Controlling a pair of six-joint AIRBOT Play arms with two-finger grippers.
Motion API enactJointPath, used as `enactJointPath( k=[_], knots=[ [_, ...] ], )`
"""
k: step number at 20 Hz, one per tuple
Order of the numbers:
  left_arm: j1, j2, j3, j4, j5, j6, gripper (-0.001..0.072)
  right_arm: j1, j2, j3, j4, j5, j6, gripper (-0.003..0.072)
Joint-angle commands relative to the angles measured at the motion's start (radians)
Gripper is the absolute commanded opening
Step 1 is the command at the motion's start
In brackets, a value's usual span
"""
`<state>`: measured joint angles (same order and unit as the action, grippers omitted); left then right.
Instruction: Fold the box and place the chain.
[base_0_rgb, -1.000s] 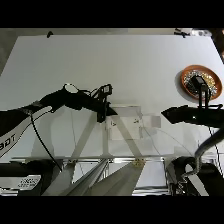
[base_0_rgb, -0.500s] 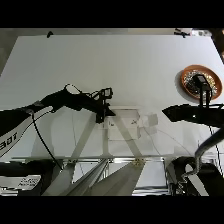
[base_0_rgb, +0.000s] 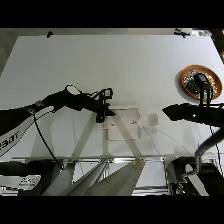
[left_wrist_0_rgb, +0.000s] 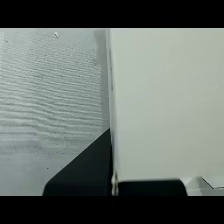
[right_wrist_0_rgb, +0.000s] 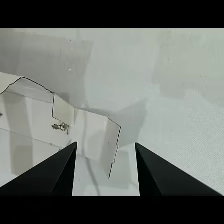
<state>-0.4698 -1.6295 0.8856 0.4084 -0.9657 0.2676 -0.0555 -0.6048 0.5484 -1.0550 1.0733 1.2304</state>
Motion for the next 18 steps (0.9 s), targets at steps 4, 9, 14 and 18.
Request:
enactJointPath(
  k=[4, 9, 14, 18],
  knots=[
    [-0.005, -0.005, -0.001, 0.008, 0.0, -0.006, 0.0013, -0.001, 0.001, 0.001, 0.0, 0.0, -0.009, 0.0411],
    [-0.005, -0.005, -0.001, 0.008, -0.003, -0.006, 0.0013, 0.0, 0.001, 0.001, 0.002, 0.013, -0.036, 0.0411],
    [-0.005, -0.005, -0.001, 0.008, -0.003, -0.006, 0.0013, 0.0, 0.001, 0.0, 0.061, 0.203, -0.421, 0.0009],
    [-0.005, -0.005, -0.001, 0.008, -0.003, -0.006, 0.0013, 0.069, 0.002, -0.024, 0.061, 0.016, -0.487, 0.0007]
  ],
)
